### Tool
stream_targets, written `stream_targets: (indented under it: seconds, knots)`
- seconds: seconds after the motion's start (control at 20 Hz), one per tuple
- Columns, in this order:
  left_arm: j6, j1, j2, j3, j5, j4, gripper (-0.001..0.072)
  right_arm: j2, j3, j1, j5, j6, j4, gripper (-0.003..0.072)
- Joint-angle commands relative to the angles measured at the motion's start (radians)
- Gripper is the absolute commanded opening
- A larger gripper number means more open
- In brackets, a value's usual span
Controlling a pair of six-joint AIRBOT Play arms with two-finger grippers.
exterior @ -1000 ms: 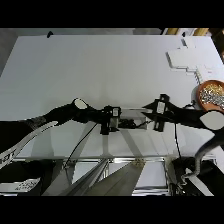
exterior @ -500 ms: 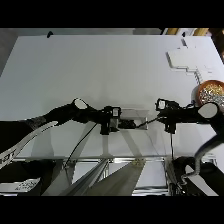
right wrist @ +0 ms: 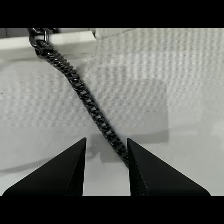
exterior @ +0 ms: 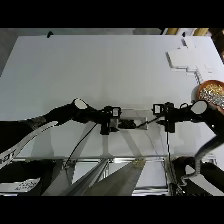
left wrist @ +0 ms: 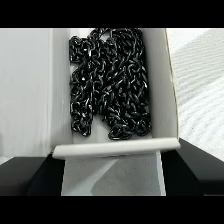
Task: Fold the box and place the chain.
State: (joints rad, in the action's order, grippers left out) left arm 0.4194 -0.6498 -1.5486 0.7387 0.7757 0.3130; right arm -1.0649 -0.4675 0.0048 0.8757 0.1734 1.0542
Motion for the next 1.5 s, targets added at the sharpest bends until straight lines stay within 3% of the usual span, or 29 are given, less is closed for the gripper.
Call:
stream_targets:
  seconds: [0.0, 0.25, 0.35, 0.5, 0.7, 0.9, 1.1, 1.45]
  knots:
    - [0.0, 0.0, 0.0, 0.0, -0.001, 0.0, 0.0208, -0.038, 0.0, 0.0, -0.036, 0.083, -0.046, 0.0269]
    - [0.0, 0.0, 0.0, 0.0, -0.001, 0.0, 0.0208, -0.062, 0.001, 0.0, -0.026, 0.121, -0.071, 0.0159]
    - [0.0, 0.0, 0.0, 0.0, -0.001, 0.0, 0.0208, -0.057, 0.001, 0.0, -0.001, 0.12, -0.053, 0.0019]
    - [0.0, 0.0, 0.0, 0.0, -0.001, 0.0, 0.0208, 0.01, 0.001, 0.0, 0.042, 0.098, -0.003, 0.0016]
    - [0.0, 0.0, 0.0, 0.0, -0.001, 0.0, 0.0208, 0.222, 0.001, 0.0, 0.109, 0.033, -0.013, 0.0016]
    - [0.0, 0.0, 0.0, 0.0, -0.001, 0.0, 0.0208, 0.391, 0.001, 0.001, 0.22, 0.034, -0.316, 0.0017]
    - [0.0, 0.0, 0.0, 0.0, -0.001, 0.0, 0.0208, 0.413, 0.001, 0.097, 0.229, 0.033, -0.513, 0.0017]
    - [0.0, 0.0, 0.0, 0.0, -0.001, 0.0, 0.0208, 0.356, 0.001, 0.348, 0.03, -0.037, -0.528, 0.0019]
